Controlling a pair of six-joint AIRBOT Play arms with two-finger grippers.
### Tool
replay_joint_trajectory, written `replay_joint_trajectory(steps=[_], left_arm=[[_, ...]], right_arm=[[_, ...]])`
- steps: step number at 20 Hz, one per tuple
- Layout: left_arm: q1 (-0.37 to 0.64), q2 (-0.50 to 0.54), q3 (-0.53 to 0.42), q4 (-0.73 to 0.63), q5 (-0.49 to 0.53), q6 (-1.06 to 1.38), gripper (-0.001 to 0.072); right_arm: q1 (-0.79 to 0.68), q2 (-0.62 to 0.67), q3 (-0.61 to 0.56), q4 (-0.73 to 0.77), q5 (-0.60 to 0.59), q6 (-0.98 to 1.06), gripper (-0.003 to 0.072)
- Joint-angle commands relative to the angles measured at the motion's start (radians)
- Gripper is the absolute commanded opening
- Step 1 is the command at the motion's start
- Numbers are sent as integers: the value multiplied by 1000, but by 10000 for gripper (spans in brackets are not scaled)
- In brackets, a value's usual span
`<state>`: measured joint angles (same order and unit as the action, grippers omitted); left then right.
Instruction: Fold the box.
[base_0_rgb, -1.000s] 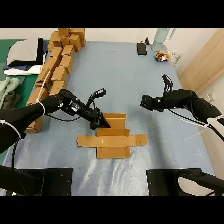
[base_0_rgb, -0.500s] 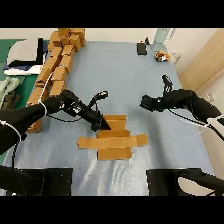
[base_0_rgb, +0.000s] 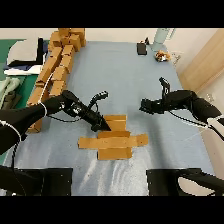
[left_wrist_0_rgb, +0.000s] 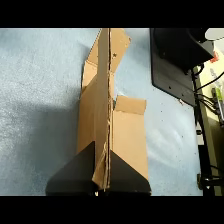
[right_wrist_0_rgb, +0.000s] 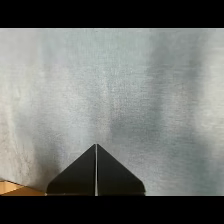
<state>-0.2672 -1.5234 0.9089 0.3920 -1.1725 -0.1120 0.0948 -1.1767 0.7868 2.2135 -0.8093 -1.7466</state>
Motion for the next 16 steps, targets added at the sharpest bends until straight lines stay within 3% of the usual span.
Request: replay_joint_trajectory(steps=[1,16], left_arm=[[-1,0,-3,15,-1,-20,13],[-1,0,-3,24,-18,-20,13]], right_arm=[[1,0,-1,-3,-26,-8,5],[112,0,-1,-89,-73,-26,4]])
